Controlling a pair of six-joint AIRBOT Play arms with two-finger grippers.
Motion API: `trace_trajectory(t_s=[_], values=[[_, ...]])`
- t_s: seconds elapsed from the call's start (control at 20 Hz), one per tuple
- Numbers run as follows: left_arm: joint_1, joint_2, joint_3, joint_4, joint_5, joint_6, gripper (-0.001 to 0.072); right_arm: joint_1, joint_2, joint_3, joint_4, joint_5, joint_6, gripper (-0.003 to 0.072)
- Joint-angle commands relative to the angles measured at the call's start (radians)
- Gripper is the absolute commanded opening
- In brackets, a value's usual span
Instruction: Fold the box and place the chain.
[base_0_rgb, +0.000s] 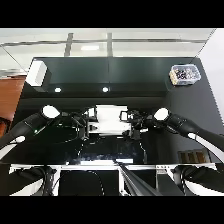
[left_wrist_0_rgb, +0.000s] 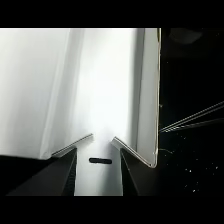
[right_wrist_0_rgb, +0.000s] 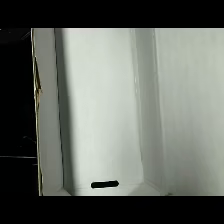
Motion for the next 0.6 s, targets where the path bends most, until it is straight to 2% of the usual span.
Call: trace_trajectory(t_s=[0.0,0.2,0.3,0.35,0.4,0.5,0.55], values=[[-0.022,-0.032,0.001,-0.039,0.006,0.001,0.0326,0.001,0.000,0.000,0.000,0.000,0.000,0.0181],[-0.024,-0.050,0.001,-0.083,0.033,0.001,0.0316,0.001,0.000,0.000,0.000,0.000,0.000,0.0181],[-0.024,-0.050,0.001,-0.080,0.033,0.001,0.0133,0.001,0.000,0.000,0.000,0.000,0.000,0.0181],[-0.024,-0.050,0.001,-0.078,0.032,0.002,0.0105,0.001,0.000,0.000,0.000,0.000,0.000,0.0181],[-0.024,-0.050,0.001,-0.079,0.032,0.001,0.0119,0.001,0.000,0.000,0.000,0.000,0.000,0.0181],[-0.024,-0.050,0.001,-0.078,0.032,0.001,0.0357,0.001,0.000,0.000,0.000,0.000,0.000,0.0181],[-0.024,-0.050,0.001,-0.076,0.032,0.001,0.0355,0.001,0.000,0.000,0.000,0.000,0.000,0.0181]])
